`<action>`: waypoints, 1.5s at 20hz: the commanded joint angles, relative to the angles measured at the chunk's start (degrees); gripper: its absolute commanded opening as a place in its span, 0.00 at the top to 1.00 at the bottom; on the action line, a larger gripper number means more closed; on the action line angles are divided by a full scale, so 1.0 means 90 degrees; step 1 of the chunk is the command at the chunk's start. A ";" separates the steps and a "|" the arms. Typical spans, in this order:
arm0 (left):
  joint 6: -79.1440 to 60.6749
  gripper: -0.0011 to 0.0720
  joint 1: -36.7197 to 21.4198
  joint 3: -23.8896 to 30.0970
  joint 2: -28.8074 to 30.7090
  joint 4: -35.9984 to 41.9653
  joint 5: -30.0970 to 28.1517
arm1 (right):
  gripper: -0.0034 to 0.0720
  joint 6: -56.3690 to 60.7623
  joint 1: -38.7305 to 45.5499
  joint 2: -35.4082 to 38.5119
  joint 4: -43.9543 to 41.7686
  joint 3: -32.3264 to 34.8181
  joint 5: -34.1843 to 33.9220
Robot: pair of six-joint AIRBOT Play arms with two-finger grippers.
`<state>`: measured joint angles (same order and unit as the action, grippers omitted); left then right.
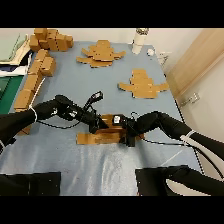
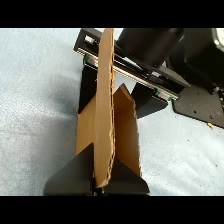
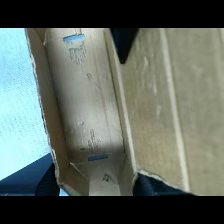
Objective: Fold the box.
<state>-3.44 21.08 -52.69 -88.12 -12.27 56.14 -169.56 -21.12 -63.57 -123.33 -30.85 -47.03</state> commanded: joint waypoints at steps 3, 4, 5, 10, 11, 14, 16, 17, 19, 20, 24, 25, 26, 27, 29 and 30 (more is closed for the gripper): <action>-0.0019 0.97 0.0002 0.0000 -0.0005 0.0012 -0.0061 | 0.24 0.0002 -0.0002 -0.0002 0.0012 -0.0002 0.0000; -0.0017 0.97 0.0002 0.0000 -0.0005 0.0012 -0.0061 | 0.24 0.0002 -0.0002 -0.0002 0.0012 -0.0002 0.0000; -0.0015 0.97 0.0002 0.0000 -0.0005 0.0012 -0.0053 | 0.24 0.0002 -0.0002 -0.0002 0.0012 -0.0002 0.0000; 0.0078 0.97 -0.0015 -0.0012 -0.0002 0.0010 0.0369 | 0.24 0.0002 -0.0002 -0.0002 0.0012 -0.0002 -0.0002; 0.0078 0.97 -0.0029 -0.0022 0.0002 0.0010 0.0461 | 0.24 0.0002 -0.0002 -0.0002 0.0012 -0.0002 0.0000; 0.0068 0.97 -0.0107 -0.0024 0.0000 0.0005 0.0442 | 0.24 0.0002 -0.0002 -0.0002 0.0012 -0.0002 0.0000; 0.0061 0.97 -0.0131 -0.0027 -0.0002 0.0007 0.0333 | 0.24 0.0002 -0.0002 -0.0005 0.0015 -0.0002 0.0002; 0.0049 0.97 -0.0129 -0.0024 -0.0002 0.0005 0.0260 | 0.24 0.0000 -0.0002 -0.0005 0.0015 -0.0002 0.0002; 0.0046 0.97 -0.0129 -0.0024 -0.0005 0.0007 0.0231 | 0.24 0.0002 -0.0002 -0.0005 0.0015 -0.0002 0.0002; 0.0046 0.97 -0.0129 -0.0024 -0.0007 0.0007 0.0221 | 0.24 0.0000 -0.0002 -0.0005 0.0015 -0.0002 0.0002; 0.0049 0.96 -0.0126 -0.0024 -0.0007 0.0005 0.0143 | 0.24 0.0002 -0.0002 -0.0005 0.0015 -0.0002 0.0005; 0.0049 0.96 -0.0129 -0.0024 -0.0007 0.0002 0.0134 | 0.24 0.0000 -0.0002 -0.0005 0.0015 -0.0002 0.0005; 0.0049 0.93 -0.0129 -0.0024 -0.0007 0.0002 0.0136 | 0.24 0.0000 -0.0002 -0.0005 0.0015 -0.0002 0.0005; 0.0051 0.66 -0.0126 -0.0024 -0.0007 0.0005 0.0138 | 0.24 0.0000 -0.0002 -0.0005 0.0017 -0.0002 0.0005; 0.0051 0.58 -0.0126 -0.0024 -0.0007 0.0005 0.0080 | 0.24 0.0000 -0.0002 -0.0005 0.0022 -0.0002 0.0005; 0.0051 0.57 -0.0126 -0.0024 -0.0007 0.0005 0.0032 | 0.24 0.0000 -0.0002 -0.0005 0.0058 -0.0002 0.0005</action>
